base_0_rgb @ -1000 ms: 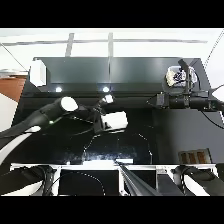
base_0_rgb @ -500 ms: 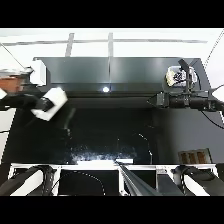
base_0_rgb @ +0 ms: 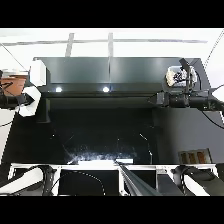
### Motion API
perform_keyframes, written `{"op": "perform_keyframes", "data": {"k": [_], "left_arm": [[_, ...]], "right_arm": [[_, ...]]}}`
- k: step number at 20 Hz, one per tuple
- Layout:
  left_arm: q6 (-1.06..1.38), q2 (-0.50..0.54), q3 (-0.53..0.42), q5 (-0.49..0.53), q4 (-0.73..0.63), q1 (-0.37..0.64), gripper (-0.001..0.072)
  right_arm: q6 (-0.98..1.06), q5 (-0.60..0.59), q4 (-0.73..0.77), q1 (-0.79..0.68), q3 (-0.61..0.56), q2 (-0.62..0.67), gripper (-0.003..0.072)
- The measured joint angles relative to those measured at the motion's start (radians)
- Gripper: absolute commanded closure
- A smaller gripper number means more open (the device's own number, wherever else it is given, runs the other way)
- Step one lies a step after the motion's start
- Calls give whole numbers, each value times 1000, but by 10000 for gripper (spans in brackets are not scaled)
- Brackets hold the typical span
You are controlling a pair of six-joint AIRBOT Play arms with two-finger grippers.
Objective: Fold the box and place the chain.
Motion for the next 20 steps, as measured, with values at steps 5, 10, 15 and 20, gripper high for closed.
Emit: {"op": "perform_keyframes", "data": {"k": [5, 10, 15, 20], "left_arm": [[-3, -124, 100, 21, -50, 5, 529], [56, -154, 128, 0, -85, -13, 529], [117, -162, 134, 28, -96, -18, 528], [156, -166, 134, 101, -99, -25, 528]], "right_arm": [[0, -5, 0, 0, 0, 0, 659], [0, -18, 0, 0, 0, 0, 659], [0, -21, 0, 0, 0, 0, 659], [0, -23, 0, 0, 0, 0, 659]]}}
